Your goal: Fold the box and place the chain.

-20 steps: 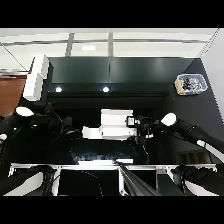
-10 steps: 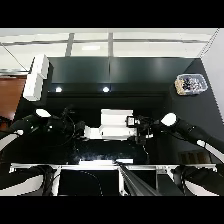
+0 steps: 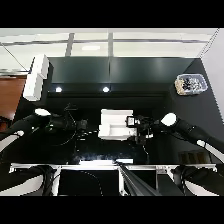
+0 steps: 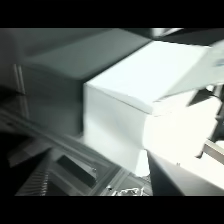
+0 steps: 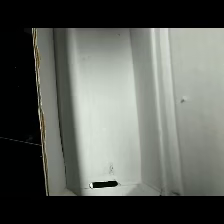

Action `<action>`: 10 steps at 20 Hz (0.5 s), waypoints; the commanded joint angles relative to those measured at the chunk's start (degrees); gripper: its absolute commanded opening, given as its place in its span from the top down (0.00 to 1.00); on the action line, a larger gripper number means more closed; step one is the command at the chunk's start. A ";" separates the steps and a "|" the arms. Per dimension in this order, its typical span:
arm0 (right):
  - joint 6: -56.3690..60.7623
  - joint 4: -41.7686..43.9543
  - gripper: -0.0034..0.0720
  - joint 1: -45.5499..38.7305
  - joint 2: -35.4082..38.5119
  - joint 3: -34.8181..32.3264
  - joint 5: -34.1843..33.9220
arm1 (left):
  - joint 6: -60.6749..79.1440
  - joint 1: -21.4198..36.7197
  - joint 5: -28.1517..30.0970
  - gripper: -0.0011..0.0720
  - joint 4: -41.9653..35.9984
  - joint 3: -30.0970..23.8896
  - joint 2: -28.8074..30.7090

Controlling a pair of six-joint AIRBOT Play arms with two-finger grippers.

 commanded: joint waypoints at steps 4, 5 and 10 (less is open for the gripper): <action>0.02 0.00 0.70 -0.02 0.00 -0.02 0.02 | -0.68 -1.42 -2.38 0.03 -0.76 0.31 1.03; 0.02 0.00 0.70 -0.02 0.00 -0.02 0.02 | -0.68 -2.16 -2.38 0.03 -0.72 0.76 1.03; 0.02 0.00 0.70 -0.02 0.00 -0.02 0.02 | -10.58 -6.71 -1.05 0.05 6.58 6.58 1.03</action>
